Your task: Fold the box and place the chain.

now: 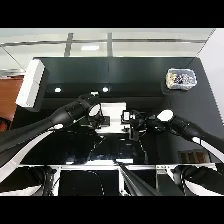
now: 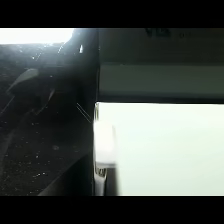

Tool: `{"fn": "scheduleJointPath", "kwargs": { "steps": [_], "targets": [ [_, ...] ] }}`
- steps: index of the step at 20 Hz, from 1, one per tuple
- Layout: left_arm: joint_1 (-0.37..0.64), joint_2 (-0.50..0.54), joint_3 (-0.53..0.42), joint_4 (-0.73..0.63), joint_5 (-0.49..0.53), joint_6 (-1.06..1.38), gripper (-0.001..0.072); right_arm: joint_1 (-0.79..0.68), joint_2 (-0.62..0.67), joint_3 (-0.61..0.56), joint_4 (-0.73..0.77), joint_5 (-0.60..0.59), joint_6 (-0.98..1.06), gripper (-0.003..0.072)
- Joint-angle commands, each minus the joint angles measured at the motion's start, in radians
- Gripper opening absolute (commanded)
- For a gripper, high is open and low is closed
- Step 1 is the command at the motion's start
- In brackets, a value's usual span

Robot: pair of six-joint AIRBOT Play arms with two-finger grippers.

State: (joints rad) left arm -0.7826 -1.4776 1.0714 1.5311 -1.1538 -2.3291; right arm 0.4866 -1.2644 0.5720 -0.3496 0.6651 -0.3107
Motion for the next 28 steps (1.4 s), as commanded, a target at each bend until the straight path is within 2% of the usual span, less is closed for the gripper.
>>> {"fn": "scheduleJointPath", "kwargs": {
  "steps": [1,2,3,4,5,6,8,10,13,16,18,21,23,25,26,28],
  "targets": [
    [0.000,0.000,0.001,0.000,-0.002,-0.001,0.0023,0.002,-0.007,0.000,0.028,-0.015,0.002,0.0389],
    [0.000,0.000,0.001,0.000,-0.002,-0.001,0.0022,0.002,-0.007,0.000,0.028,-0.015,0.005,0.0193],
    [0.000,0.000,0.001,0.000,-0.003,-0.001,0.0022,0.002,-0.007,0.000,0.032,-0.017,0.005,0.0399],
    [0.000,0.000,0.001,0.000,-0.003,-0.001,0.0022,0.002,-0.006,0.000,0.033,-0.015,0.008,0.0430],
    [0.000,0.000,0.001,0.000,-0.003,-0.001,0.0022,-0.001,-0.006,0.000,0.027,-0.014,0.051,0.0144],
    [0.000,0.000,0.001,0.000,-0.003,-0.001,0.0022,-0.010,0.001,0.000,0.010,-0.015,0.106,0.0011],
    [0.000,0.000,0.001,0.000,-0.008,-0.001,0.0022,-0.049,0.062,0.003,-0.050,-0.008,0.387,0.0010],
    [0.000,0.000,0.001,0.000,-0.008,-0.001,0.0022,-0.139,0.177,0.037,-0.231,0.056,0.752,0.0009],
    [0.000,0.000,0.001,-0.007,-0.008,-0.002,0.0022,-0.378,0.319,0.070,-0.425,0.159,1.183,0.0008],
    [0.000,0.000,0.001,-0.007,-0.008,-0.002,0.0023,-0.656,0.290,0.021,-0.473,0.215,1.474,0.0008],
    [0.000,0.000,0.001,-0.006,-0.006,-0.001,0.0023,-0.760,0.216,-0.040,-0.362,0.280,1.508,0.0008],
    [0.000,0.000,0.001,-0.006,-0.007,-0.001,0.0023,-0.726,0.049,-0.064,-0.213,0.467,1.342,0.0009],
    [0.000,0.000,0.001,-0.006,-0.007,-0.001,0.0023,-0.633,-0.052,-0.064,-0.174,0.469,1.321,0.0009],
    [0.000,0.000,0.001,-0.006,-0.007,-0.001,0.0023,-0.530,-0.111,-0.062,-0.072,0.448,1.225,0.0009],
    [0.000,0.000,0.001,-0.006,-0.007,-0.001,0.0023,-0.486,-0.124,-0.060,-0.027,0.431,1.189,0.0010],
    [0.000,0.000,0.001,-0.006,-0.007,-0.001,0.0023,-0.420,-0.126,-0.034,-0.029,0.391,1.180,0.0010]
  ]
}}
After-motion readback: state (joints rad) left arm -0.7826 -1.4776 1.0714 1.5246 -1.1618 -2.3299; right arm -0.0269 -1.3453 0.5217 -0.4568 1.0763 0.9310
